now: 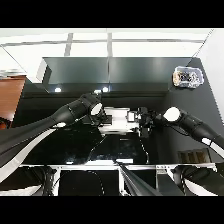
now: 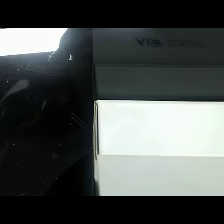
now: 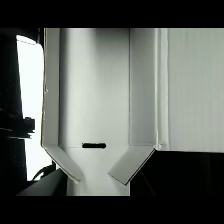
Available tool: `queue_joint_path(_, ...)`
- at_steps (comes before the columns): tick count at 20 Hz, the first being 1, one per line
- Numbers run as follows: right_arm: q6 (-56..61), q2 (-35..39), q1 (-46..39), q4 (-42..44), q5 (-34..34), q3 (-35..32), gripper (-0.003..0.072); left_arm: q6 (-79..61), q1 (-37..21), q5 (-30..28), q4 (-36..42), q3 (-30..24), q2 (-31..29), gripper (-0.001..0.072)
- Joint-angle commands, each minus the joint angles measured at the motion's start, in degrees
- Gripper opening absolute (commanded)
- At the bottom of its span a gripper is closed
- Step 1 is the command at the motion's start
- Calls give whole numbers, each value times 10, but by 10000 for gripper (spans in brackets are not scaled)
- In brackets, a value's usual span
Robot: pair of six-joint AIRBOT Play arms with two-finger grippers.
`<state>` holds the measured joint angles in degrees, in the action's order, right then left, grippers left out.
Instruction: Fold the box and place the chain.
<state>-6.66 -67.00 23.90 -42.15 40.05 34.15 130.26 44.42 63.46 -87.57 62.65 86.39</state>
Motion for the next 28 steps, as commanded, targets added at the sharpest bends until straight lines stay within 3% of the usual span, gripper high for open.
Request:
queue_joint_path(1,-2,0,2,35,9,1,270,0,0,0,0,0,0,21)
queue_joint_path(2,-2,0,2,48,9,1,187,0,0,0,0,0,0,21)
queue_joint_path(9,-2,-41,17,181,-3,1,188,0,0,-2,13,0,0,22)
queue_joint_path(21,-2,-52,19,181,-13,0,187,0,0,-2,12,0,0,22)
queue_joint_path(22,-2,-52,19,181,-14,0,252,0,0,-2,12,0,0,22)
queue_joint_path(23,-2,-52,19,181,-14,0,377,0,0,-2,12,0,0,22)
queue_joint_path(24,-2,-52,19,181,-13,0,363,0,0,-2,12,0,0,22)
queue_joint_path(25,-2,-52,19,179,-13,0,180,0,0,-2,12,0,0,22)
queue_joint_path(27,-2,-52,19,181,-13,0,376,0,0,-2,12,0,0,22)
queue_joint_path(28,-2,-52,19,180,-13,0,260,0,0,-2,12,0,0,22)
